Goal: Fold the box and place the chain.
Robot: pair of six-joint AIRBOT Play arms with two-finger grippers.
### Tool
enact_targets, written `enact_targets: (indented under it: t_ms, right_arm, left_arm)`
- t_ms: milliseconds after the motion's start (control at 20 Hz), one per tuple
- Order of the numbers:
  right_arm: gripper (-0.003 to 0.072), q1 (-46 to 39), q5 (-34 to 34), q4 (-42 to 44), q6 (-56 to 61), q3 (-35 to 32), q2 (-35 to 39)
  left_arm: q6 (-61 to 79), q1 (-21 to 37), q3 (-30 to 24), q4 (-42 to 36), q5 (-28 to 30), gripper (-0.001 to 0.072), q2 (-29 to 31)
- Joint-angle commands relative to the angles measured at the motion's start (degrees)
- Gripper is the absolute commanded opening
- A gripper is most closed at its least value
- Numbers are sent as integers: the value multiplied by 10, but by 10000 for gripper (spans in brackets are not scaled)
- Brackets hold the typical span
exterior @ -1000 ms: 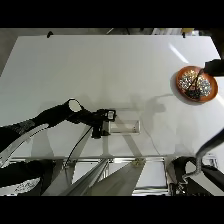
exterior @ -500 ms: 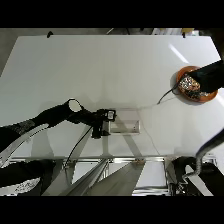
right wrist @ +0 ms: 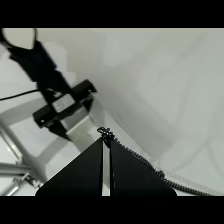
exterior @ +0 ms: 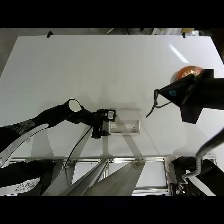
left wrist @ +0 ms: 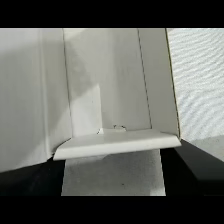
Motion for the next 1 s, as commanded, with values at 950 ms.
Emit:
enact_targets:
  t_ms: [950]
  right_arm:
    - [15, 109, -104, 4, -8, -182, -91]
  left_arm:
    - [0, 0, 0, 0, 0, 315, 0]
